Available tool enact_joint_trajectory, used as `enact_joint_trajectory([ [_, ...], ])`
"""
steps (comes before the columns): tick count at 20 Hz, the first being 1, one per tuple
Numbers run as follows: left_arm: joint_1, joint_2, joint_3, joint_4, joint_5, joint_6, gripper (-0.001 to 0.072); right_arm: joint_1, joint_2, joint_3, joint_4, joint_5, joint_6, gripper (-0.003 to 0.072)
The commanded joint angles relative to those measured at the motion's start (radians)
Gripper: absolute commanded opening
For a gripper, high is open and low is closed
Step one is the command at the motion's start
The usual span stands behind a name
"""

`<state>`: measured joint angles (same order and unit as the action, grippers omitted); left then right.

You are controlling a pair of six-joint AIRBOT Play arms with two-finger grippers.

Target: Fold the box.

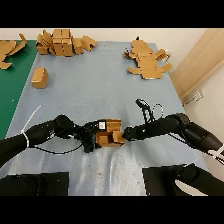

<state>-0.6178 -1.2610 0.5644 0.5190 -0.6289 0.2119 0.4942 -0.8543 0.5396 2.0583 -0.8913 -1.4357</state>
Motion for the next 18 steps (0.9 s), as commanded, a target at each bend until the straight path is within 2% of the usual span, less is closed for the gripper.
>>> enact_joint_trajectory([
  [1, 0.001, 0.0, 0.0, 0.0, -0.001, 0.0, 0.0612, 0.001, -0.006, 0.012, 0.051, -0.013, 0.054, 0.0365],
  [5, 0.001, 0.0, 0.0, 0.0, -0.001, 0.0, 0.0612, 0.007, -0.011, 0.011, 0.05, -0.007, 0.11, 0.0373],
  [8, 0.001, 0.0, 0.0, 0.0, -0.001, 0.0, 0.0612, 0.075, -0.054, 0.012, 0.024, 0.057, 0.185, 0.0373],
  [11, 0.001, 0.0, 0.0, 0.0, -0.001, 0.0, 0.0612, 0.195, -0.122, 0.077, -0.159, 0.086, 0.383, 0.0373],
  [13, 0.001, 0.0, 0.0, 0.0, -0.001, 0.0, 0.0612, 0.281, -0.176, 0.17, -0.351, 0.018, 0.579, 0.0373],
  [15, 0.001, 0.0, 0.0, 0.0, -0.001, 0.0, 0.0612, 0.36, -0.251, 0.277, -0.528, -0.14, 0.762, 0.0373],
  [18, 0.001, 0.0, 0.0, 0.0, -0.001, 0.0, 0.0612, 0.441, -0.376, 0.412, -0.662, -0.342, 0.885, 0.0379],
])
